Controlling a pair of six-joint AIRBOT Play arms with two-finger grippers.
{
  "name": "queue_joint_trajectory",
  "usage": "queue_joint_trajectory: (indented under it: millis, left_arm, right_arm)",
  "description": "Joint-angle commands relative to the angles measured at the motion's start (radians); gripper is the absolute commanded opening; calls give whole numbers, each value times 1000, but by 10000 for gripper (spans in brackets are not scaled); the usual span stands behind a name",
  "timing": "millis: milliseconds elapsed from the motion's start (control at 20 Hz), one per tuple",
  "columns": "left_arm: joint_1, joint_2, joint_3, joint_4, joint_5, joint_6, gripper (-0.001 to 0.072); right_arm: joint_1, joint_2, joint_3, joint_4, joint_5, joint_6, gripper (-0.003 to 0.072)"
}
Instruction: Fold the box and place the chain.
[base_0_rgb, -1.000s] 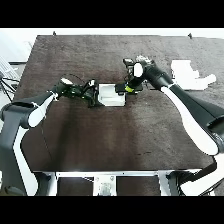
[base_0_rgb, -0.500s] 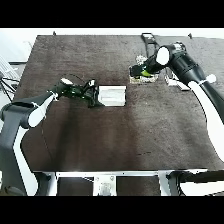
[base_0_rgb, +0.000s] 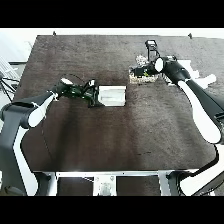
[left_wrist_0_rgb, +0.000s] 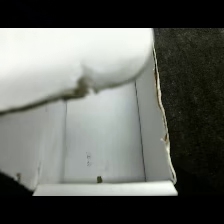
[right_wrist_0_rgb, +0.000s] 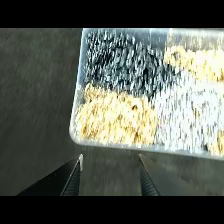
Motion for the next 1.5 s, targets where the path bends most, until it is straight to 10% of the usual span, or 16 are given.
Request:
queue_joint_trajectory:
  millis: [0,900,1150,1450]
  left_arm:
    - [0,0,1,0,0,0,532]
    - [0,0,1,0,0,1,532]
    - [0,0,1,0,0,1,532]
    - [0,0,1,0,0,0,532]
  right_arm:
    - [-10,-65,2,19,-95,-22,436]
    - [-52,-189,117,168,27,-63,352]
    - [-52,-189,123,168,26,-63,16]
    - [-52,-187,240,167,105,-63,14]
